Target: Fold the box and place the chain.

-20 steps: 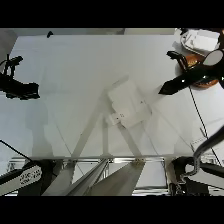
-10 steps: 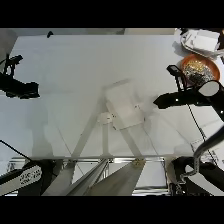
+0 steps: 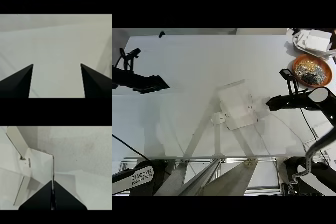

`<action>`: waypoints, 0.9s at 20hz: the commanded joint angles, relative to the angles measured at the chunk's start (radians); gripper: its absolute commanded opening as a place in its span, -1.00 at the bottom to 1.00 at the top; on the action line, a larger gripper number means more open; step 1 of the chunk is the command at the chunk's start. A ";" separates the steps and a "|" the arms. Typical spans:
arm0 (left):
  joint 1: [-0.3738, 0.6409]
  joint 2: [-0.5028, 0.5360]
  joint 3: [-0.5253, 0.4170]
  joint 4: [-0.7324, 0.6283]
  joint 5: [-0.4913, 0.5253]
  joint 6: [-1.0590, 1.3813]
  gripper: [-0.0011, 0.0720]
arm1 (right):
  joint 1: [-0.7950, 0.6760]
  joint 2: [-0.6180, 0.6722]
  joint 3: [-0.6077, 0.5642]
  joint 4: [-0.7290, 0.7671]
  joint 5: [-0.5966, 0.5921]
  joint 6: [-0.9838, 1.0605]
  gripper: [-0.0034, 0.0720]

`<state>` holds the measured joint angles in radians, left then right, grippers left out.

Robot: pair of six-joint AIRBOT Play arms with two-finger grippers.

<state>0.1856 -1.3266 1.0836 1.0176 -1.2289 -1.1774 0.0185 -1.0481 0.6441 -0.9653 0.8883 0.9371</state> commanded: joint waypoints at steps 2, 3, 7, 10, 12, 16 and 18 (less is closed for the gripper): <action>-0.194 -0.092 -0.001 -0.202 -0.024 0.200 0.75 | 0.001 0.001 -0.002 0.001 -0.008 0.000 -0.89; -0.266 -0.121 -0.001 -0.259 -0.016 0.277 0.76 | 0.001 0.001 -0.002 0.001 -0.008 0.000 -0.89; -0.527 -0.205 -0.001 -0.418 0.151 0.605 0.78 | 0.001 0.001 -0.002 0.001 -0.006 0.000 -0.89; -0.648 -0.263 -0.001 -0.421 0.329 0.639 0.94 | 0.001 0.001 -0.002 0.001 -0.003 0.000 -0.89; -0.671 -0.305 -0.001 -0.445 0.349 0.646 0.94 | 0.001 0.001 -0.002 0.001 -0.002 0.000 -0.89; -0.673 -0.364 -0.001 -0.574 0.332 0.758 0.94 | 0.001 0.001 -0.002 0.001 0.003 0.000 -0.89; -0.673 -0.393 -0.001 -0.671 0.332 0.824 0.93 | 0.001 0.001 -0.002 0.001 0.015 0.000 -0.89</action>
<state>-0.4755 -1.6783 1.0828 0.4763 -0.9127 -0.4583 0.0185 -1.0481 0.6426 -0.9646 0.8898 0.9371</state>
